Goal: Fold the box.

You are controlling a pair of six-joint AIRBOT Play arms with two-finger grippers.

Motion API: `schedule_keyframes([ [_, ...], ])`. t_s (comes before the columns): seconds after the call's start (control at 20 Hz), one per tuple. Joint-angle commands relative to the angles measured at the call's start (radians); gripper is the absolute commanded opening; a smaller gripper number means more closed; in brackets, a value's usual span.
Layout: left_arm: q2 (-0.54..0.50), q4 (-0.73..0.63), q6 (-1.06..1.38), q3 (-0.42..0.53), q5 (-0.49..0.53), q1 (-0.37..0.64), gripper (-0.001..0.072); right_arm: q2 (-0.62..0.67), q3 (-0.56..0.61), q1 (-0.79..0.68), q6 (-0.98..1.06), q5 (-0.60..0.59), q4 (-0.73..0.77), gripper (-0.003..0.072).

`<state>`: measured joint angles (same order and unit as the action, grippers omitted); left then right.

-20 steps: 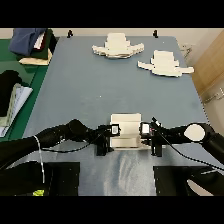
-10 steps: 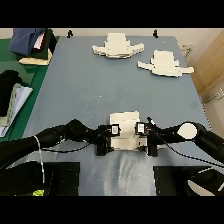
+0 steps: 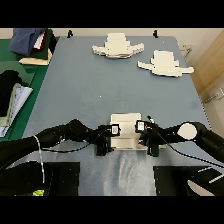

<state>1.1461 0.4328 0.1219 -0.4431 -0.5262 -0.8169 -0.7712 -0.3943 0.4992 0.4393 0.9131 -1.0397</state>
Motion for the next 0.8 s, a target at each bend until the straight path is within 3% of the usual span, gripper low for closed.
schedule_keyframes([
  [0.0,0.0,0.0,0.0,0.0,0.0,0.0,0.0525,0.073,-0.055,0.0,0.497,0.142,-0.268,0.0003],
  [0.2,0.0,0.0,0.0,0.0,0.0,0.0,0.0526,0.154,-0.133,-0.029,1.012,0.27,-0.595,0.0002],
  [0.3,0.0,0.0,0.001,0.0,0.0,0.0,0.0525,0.146,-0.137,-0.117,1.226,0.333,-0.769,0.0001],
  [0.4,0.0,0.0,0.0,0.0,0.0,0.0,0.0525,0.089,-0.119,-0.282,1.281,0.331,-0.676,0.0001],
  [0.55,0.0,0.0,0.0,0.0,0.0,0.0,0.0525,-0.035,-0.107,-0.497,1.181,0.29,-0.319,0.0001],
  [0.75,0.0,0.0,0.0,0.0,0.0,0.0,0.0525,-0.164,-0.105,-0.562,1.114,0.296,-0.194,0.0001],
])
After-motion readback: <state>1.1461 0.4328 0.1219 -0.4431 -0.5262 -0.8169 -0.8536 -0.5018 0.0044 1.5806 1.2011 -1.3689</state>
